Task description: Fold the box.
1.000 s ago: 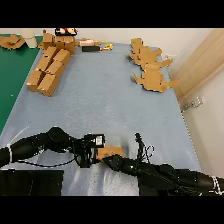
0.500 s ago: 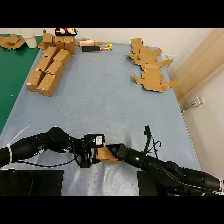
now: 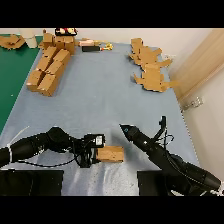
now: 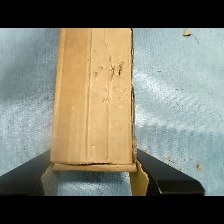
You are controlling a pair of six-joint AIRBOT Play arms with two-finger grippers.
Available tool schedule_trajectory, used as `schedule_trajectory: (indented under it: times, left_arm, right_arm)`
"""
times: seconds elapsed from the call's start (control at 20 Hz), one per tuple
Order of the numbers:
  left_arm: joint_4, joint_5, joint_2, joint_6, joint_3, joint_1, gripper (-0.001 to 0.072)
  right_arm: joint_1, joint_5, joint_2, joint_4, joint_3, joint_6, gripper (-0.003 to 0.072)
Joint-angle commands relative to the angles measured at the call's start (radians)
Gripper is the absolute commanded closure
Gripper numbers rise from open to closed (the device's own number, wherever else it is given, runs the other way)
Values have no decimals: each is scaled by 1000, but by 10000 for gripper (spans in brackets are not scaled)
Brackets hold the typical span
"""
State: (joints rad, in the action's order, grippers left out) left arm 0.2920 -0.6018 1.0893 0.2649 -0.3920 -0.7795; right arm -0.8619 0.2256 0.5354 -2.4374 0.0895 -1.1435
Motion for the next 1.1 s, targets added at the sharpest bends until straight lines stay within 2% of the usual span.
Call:
schedule_trajectory:
  times: [0.0,0.25,0.55,0.75,0.9,1.05]
  left_arm:
    - [0,0,0,0,-1,0,201]
    - [-1,8,0,0,-1,0,201]
    - [0,37,-2,-59,-2,7,202]
    - [0,67,-57,-106,-2,46,202]
    - [-1,175,-128,-132,-2,106,202]
    - [0,340,-193,-337,-2,198,202]
  right_arm:
    - [31,-22,-1,7,1,-6,684]
    - [31,-34,-2,7,1,-6,684]
    - [34,57,-51,6,1,-6,684]
    - [34,66,-61,6,1,-8,684]
    - [34,77,-61,6,1,-9,684]
    - [34,81,-61,6,1,-10,684]
